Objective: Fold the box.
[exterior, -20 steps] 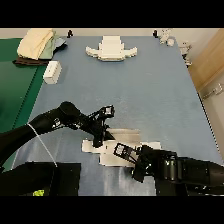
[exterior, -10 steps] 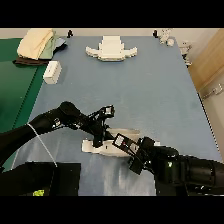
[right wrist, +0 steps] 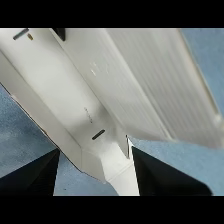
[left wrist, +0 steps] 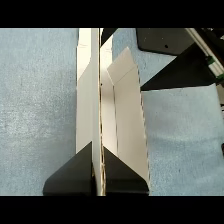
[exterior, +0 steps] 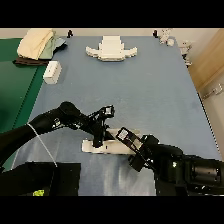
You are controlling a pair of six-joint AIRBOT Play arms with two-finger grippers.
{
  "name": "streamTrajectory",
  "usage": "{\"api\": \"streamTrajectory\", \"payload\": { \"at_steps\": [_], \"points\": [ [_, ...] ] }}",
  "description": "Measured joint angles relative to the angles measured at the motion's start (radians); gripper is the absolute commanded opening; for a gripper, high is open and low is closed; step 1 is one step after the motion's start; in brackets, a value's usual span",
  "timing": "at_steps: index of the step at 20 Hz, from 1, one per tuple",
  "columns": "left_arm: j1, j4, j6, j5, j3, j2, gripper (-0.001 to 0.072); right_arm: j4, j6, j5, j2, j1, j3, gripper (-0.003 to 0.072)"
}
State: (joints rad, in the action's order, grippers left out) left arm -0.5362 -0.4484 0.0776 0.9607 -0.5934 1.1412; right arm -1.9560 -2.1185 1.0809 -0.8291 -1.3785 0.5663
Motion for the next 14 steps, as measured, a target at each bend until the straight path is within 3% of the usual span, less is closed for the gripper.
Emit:
{"api": "streamTrajectory", "payload": {
  "at_steps": [7, 10, 14],
  "points": [
    [0.0, 0.0, 0.0, 0.0, 0.0, 0.0, 0.0014, 0.123, 0.262, -0.148, 0.12, 0.178, -0.12, 0.072],
    [0.0, 0.0, 0.0, 0.0, 0.0, 0.0, 0.0014, 0.269, 0.534, -0.238, 0.157, 0.332, -0.164, 0.072],
    [0.0, 0.0, 0.0, 0.0, 0.0, 0.0, 0.0013, 0.609, 1.081, -0.285, 0.137, 0.584, -0.186, 0.072]
  ]
}}
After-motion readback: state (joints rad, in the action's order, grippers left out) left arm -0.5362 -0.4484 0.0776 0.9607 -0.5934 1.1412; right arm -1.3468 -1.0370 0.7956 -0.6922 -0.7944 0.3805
